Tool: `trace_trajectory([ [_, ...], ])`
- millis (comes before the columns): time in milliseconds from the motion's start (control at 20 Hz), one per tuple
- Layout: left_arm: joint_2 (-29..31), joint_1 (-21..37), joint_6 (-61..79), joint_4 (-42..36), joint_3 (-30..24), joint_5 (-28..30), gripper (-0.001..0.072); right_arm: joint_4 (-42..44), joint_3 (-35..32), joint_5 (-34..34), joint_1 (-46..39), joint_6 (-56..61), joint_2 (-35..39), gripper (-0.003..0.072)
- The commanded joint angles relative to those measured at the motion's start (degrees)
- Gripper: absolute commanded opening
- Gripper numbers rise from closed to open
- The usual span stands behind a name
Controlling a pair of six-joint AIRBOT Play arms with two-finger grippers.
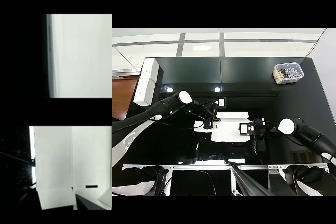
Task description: Fold the box and place the chain.
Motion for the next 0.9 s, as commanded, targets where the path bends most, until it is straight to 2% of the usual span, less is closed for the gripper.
trace_trajectory([
  [0,-0.04,0.04,0.00,-0.11,-0.02,0.07,0.0028,1.31,-2.01,-7.45,3.23,-1.66,-0.04,0.0687],
  [150,-0.04,0.04,0.02,-0.11,-0.02,0.15,0.0029,2.93,-3.04,-12.74,3.15,2.40,-0.02,0.0687],
  [450,-0.04,0.04,-0.09,-0.61,-0.02,-0.70,0.0028,1.84,0.74,-9.44,-0.31,3.96,2.27,0.0687],
  [600,-0.07,0.02,-0.26,-3.61,-0.02,-1.66,0.0028,2.29,3.41,-6.71,-3.82,3.98,2.84,0.0687],
  [850,-0.55,0.04,-0.24,-4.72,-0.02,-1.55,0.0028,2.08,3.63,-9.49,-4.28,3.43,2.73,0.0687],
])
